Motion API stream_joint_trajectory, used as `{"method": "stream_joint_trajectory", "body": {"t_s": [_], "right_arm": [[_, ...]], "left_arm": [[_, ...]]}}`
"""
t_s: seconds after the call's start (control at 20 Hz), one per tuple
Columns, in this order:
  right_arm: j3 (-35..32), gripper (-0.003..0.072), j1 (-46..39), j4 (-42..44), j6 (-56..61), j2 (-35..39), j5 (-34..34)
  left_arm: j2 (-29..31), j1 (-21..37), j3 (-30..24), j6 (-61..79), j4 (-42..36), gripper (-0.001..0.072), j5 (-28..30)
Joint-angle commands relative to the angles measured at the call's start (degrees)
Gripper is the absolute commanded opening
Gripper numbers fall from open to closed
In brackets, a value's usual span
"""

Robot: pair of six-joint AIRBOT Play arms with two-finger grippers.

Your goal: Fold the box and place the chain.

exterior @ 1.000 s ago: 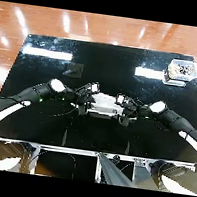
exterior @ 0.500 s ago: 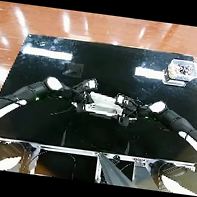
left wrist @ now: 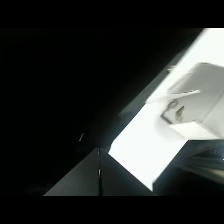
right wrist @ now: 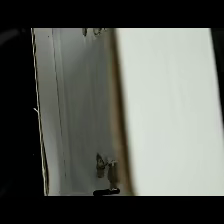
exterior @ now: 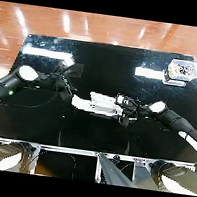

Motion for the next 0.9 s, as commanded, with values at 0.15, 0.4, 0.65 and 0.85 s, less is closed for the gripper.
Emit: {"method": "stream_joint_trajectory", "body": {"t_s": [0.15, 0.4, 0.65, 0.85], "right_arm": [[0.04, 0.0539, 0.04, -0.66, -0.07, 0.02, 0.0], [0.04, 0.0539, 0.04, -0.63, -0.04, 0.02, -0.07], [0.02, 0.0539, 0.04, -0.63, -0.04, 0.02, -0.11], [0.02, 0.0539, 0.04, -0.61, -0.02, 0.02, -0.15]], "left_arm": [[0.83, 6.93, -1.53, -36.04, 19.02, 0.002, -9.25], [-4.61, 7.06, -2.14, -48.78, 8.0, 0.002, -9.2], [-12.66, 4.81, -1.66, -43.1, -4.13, 0.0019, -10.69], [-13.55, 1.07, -1.38, -42.21, -6.34, 0.0019, -8.37]]}}
